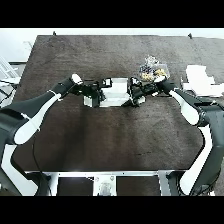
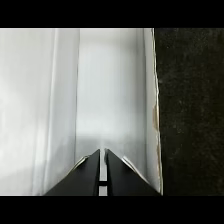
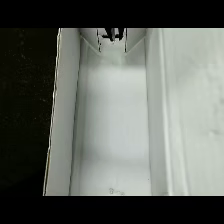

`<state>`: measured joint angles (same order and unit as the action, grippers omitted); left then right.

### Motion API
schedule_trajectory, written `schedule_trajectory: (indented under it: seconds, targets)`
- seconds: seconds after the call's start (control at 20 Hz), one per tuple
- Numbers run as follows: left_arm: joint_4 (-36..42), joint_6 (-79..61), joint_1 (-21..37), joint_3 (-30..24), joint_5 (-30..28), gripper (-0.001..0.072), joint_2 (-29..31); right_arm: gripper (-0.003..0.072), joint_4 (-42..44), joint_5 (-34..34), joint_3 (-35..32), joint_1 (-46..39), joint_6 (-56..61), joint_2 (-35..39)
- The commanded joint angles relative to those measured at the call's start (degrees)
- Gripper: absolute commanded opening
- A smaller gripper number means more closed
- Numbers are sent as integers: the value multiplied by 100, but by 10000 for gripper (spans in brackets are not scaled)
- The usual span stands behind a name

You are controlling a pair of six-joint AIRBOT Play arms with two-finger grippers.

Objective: Fold the box and place the chain.

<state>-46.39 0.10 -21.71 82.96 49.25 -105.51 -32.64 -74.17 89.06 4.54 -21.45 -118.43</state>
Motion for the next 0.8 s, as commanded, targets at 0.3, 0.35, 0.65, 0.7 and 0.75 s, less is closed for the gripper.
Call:
schedule_trajectory:
  seconds: [0.3,0.35,0.65,0.7,0.75]
  targets:
    - [120,-57,0,2,203,482,-4,509,4,2,2,4,0,0]
    - [144,-59,0,2,197,578,-4,509,2,2,2,4,0,0]
    - [164,-59,0,2,177,595,-4,509,2,2,2,4,0,0]
    - [162,-61,4,2,177,590,-4,509,2,2,2,4,0,0]
    - [136,-61,7,4,177,589,-4,509,2,2,2,4,0,0]
